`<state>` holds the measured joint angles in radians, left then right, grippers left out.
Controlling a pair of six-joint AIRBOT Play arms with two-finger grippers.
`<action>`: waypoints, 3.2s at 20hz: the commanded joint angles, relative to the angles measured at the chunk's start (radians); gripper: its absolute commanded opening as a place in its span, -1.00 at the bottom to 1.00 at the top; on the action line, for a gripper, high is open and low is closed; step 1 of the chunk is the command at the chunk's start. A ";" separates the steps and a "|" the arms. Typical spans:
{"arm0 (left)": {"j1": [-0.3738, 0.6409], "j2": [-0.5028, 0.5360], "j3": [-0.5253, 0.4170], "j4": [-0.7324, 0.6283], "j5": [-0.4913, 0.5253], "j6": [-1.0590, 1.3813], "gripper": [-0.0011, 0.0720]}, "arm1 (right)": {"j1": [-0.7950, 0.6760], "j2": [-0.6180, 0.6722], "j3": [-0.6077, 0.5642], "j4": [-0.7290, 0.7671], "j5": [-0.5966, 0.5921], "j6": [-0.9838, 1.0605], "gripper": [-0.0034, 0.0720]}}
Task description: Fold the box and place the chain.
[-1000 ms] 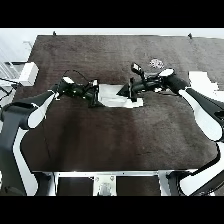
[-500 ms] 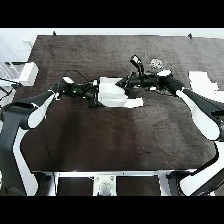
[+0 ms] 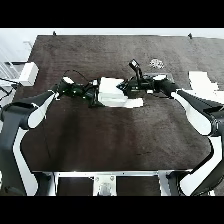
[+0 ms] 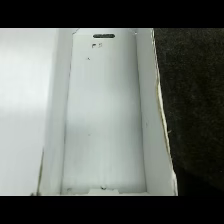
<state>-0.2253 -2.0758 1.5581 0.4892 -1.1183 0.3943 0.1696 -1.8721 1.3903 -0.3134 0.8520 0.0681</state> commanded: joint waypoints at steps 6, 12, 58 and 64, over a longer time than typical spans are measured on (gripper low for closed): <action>0.000 0.000 0.000 0.001 0.000 0.003 -0.16 | -0.014 0.082 0.012 -0.038 0.016 0.003 -0.90; 0.000 0.000 0.000 0.001 0.000 0.003 -0.16 | -0.061 0.253 0.011 -0.357 0.257 0.012 0.32; 0.000 0.000 0.000 0.000 0.000 0.003 -0.16 | 0.087 0.104 -0.096 -0.476 -0.035 0.000 0.61; 0.000 0.000 0.000 0.000 0.000 0.003 -0.16 | 0.064 0.137 -0.096 -0.636 0.100 0.085 -0.89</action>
<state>-0.2253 -2.0758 1.5581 0.4885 -1.1152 0.3981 0.2451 -1.7535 1.2945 -0.8680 0.8555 0.0967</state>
